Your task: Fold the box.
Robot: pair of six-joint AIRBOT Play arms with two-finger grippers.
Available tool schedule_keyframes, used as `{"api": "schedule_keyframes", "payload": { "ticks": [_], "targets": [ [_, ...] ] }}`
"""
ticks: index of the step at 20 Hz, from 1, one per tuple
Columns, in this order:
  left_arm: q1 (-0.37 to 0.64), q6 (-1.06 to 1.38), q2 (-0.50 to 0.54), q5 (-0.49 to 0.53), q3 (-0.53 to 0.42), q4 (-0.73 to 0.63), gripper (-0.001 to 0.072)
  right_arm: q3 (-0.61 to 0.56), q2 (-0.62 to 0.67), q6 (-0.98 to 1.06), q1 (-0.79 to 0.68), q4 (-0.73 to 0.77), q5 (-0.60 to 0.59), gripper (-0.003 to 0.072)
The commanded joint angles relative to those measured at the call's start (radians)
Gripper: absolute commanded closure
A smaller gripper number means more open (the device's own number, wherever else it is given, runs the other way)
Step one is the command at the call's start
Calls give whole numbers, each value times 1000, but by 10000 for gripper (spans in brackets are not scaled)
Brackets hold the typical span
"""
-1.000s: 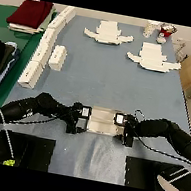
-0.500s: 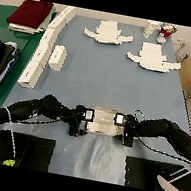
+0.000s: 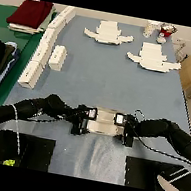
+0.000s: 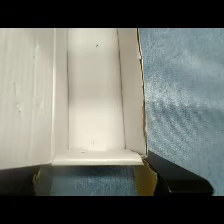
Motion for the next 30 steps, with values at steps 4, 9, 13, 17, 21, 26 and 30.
{"api": "schedule_keyframes", "payload": {
  "ticks": [4, 9, 13, 17, 21, 26, 30],
  "targets": [
    [-12, 10, -6, -3, 3, 14, 381, 0, 1, -1, 0, 0, 0, 228],
    [-12, 9, -6, -3, 3, 14, 381, 0, 1, -1, 0, 0, 0, 228],
    [-12, 8, -6, -2, 3, 13, 381, 0, 1, -1, 0, 0, 0, 228],
    [-12, 8, -6, -1, 3, 13, 381, 0, 1, -1, 0, 0, 0, 228],
    [-12, 8, -6, -1, 3, 14, 382, 0, 1, -1, 0, 0, 0, 228],
    [-12, 8, -6, -1, 3, 14, 382, 0, 1, -1, 0, 0, 0, 228],
    [-12, 8, -6, -1, 3, 14, 382, 0, 1, -1, 0, 0, 0, 228]
  ]
}}
